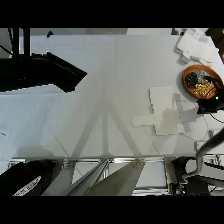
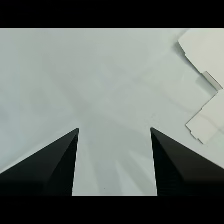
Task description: Fold the box and place the chain.
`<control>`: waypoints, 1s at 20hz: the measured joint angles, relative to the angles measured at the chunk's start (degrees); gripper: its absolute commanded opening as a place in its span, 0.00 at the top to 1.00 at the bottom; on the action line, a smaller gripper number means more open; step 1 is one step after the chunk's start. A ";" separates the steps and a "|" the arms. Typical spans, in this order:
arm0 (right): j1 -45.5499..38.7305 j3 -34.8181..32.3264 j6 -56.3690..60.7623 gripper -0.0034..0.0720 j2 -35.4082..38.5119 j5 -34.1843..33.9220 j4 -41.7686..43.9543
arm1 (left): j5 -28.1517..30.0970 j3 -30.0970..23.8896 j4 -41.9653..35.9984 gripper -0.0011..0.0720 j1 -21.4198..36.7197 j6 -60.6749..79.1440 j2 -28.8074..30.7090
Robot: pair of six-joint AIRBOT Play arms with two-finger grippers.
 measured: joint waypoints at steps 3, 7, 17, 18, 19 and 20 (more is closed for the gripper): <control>0.02 0.00 -0.87 0.95 -0.15 0.22 1.11 | 0.00 0.02 0.00 0.29 0.00 0.02 0.00; 0.02 0.00 -4.39 0.94 -0.20 1.77 6.40 | -0.02 0.02 0.00 0.29 0.00 0.02 0.02; 12.66 0.00 -13.57 0.95 0.96 -1.09 27.96 | -0.02 0.02 0.00 0.29 0.00 0.00 0.00; 15.19 0.00 -14.10 0.95 1.22 -2.64 29.16 | 0.00 0.00 0.00 0.29 0.00 0.02 0.02; 17.53 -0.02 -14.58 0.95 1.46 -4.24 30.10 | 0.00 0.00 0.00 0.29 0.00 0.02 0.00; 20.02 -0.11 -15.23 0.95 1.70 -6.14 31.41 | -0.02 0.02 0.00 0.29 0.00 0.02 0.00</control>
